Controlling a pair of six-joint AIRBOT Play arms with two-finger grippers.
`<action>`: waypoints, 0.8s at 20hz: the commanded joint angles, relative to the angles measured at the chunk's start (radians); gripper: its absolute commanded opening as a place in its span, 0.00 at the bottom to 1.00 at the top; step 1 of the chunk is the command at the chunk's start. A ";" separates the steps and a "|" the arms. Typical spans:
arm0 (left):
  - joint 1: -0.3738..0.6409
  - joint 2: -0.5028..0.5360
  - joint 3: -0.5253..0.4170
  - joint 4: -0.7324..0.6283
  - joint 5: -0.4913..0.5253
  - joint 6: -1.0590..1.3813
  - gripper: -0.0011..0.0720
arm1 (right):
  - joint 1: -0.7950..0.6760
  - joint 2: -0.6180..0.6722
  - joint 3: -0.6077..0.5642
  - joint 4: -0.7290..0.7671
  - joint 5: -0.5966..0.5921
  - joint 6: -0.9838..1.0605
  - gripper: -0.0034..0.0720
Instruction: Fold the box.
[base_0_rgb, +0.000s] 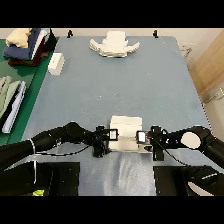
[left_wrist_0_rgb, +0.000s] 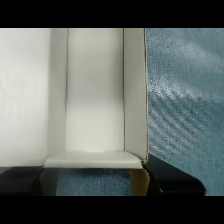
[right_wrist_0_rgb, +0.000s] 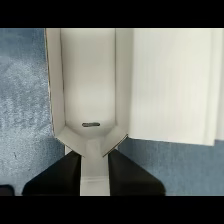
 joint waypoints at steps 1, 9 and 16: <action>0.000 0.000 0.001 0.000 0.001 0.000 0.54 | 0.004 -0.003 0.000 0.038 -0.007 -0.029 0.30; 0.000 0.000 0.001 0.000 0.001 0.000 0.54 | 0.004 -0.007 0.000 0.129 -0.051 -0.113 0.30; 0.000 0.000 0.001 0.000 0.001 0.000 0.54 | 0.004 -0.083 0.000 0.235 -0.089 -0.193 0.53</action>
